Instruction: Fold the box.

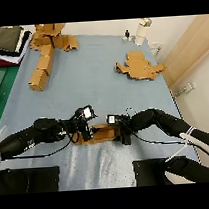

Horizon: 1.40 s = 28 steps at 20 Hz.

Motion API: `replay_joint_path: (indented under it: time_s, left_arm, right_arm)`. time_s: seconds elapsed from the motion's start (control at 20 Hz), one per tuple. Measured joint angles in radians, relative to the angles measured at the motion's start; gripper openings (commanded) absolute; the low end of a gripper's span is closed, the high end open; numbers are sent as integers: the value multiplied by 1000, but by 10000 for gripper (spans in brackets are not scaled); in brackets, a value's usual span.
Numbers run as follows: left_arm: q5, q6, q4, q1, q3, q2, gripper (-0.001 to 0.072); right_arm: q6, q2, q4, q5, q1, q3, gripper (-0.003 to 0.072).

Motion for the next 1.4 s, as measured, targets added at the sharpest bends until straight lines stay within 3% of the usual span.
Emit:
replay_joint_path:
  time_s: [1.15, 1.4]
  left_arm:
    - [-40, -107, 10, 0, -2, -6, 523]
    - [44, -107, 10, 0, -7, 49, 523]
  right_arm:
    - [1, 0, 8, -2, 0, 0, 598]
    - [1, 0, 8, -1, 0, 0, 599]
